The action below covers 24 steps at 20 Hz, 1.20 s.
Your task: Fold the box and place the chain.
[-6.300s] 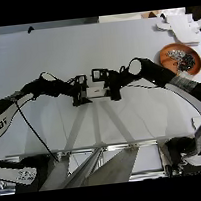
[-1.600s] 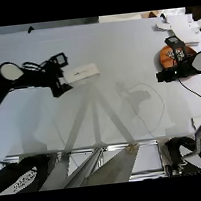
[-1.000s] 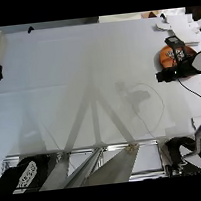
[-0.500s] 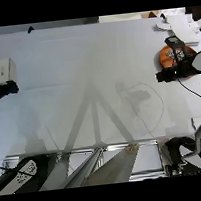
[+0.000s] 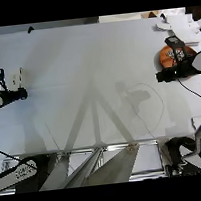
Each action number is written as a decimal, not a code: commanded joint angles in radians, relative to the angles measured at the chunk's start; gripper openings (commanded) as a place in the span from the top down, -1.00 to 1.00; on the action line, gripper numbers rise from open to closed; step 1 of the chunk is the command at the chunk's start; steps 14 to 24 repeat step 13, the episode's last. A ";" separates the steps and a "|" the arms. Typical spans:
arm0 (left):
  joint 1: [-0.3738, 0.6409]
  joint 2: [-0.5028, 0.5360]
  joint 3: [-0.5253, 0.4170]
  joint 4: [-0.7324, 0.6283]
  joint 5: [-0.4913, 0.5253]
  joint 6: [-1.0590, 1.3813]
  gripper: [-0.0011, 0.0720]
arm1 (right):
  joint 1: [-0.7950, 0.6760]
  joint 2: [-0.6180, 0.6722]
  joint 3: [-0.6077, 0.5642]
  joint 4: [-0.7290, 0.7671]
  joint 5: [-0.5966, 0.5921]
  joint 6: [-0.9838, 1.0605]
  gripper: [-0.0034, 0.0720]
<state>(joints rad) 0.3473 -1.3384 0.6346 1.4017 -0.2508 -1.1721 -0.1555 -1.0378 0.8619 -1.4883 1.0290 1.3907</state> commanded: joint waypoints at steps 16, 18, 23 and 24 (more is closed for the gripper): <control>-0.060 0.203 0.000 0.005 -0.135 0.032 -0.96 | 0.000 0.001 0.000 0.000 0.000 0.000 0.88; -0.060 0.203 0.000 0.005 -0.135 0.032 -0.96 | 0.000 0.001 0.000 0.000 0.000 0.000 0.88; -0.060 0.203 0.000 0.005 -0.135 0.032 -0.96 | 0.000 0.001 0.000 0.000 0.000 0.000 0.88; -0.060 0.203 0.000 0.005 -0.135 0.032 -0.96 | 0.000 0.001 0.000 0.000 0.000 0.000 0.88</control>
